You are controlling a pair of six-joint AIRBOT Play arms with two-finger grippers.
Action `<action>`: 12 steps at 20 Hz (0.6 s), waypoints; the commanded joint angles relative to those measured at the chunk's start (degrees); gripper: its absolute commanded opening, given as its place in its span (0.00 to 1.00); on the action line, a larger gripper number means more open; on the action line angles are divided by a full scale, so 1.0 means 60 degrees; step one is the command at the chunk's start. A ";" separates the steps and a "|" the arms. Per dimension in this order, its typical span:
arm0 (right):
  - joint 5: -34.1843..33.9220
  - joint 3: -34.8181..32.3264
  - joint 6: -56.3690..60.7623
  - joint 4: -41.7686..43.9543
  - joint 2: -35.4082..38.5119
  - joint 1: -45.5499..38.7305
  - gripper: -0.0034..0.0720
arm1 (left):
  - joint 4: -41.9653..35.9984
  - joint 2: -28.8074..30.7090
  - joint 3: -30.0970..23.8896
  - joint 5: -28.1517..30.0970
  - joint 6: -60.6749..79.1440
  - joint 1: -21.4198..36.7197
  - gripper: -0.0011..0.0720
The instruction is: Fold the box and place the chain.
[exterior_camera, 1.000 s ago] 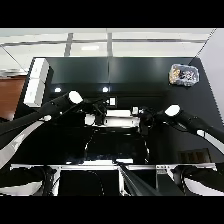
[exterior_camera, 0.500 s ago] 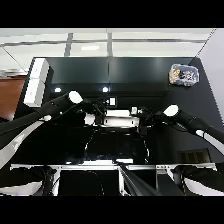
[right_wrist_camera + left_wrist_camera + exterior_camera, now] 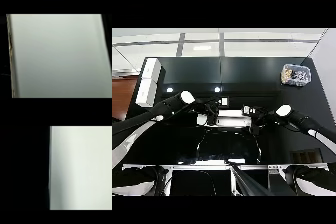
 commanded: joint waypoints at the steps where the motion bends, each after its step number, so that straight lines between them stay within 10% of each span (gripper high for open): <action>1: 0.0007 0.0011 0.0000 0.0025 0.0004 -0.0004 0.98 | 0.0004 -0.0004 -0.0004 -0.0004 0.0004 0.0004 0.05; 3: 0.0004 0.0011 0.0004 0.0025 0.0004 0.0000 0.84 | 0.0004 -0.0004 -0.0004 -0.0004 0.0004 0.0004 0.05; 9: 0.0000 0.0007 0.0004 0.0025 0.0004 0.0000 0.83 | 0.0015 0.0091 0.0000 -0.0007 -0.0076 0.0007 0.05; 12: 0.0000 0.0011 0.0004 0.0022 0.0004 0.0000 0.83 | 0.0157 0.0430 0.0000 -0.0011 -0.0754 0.0040 0.56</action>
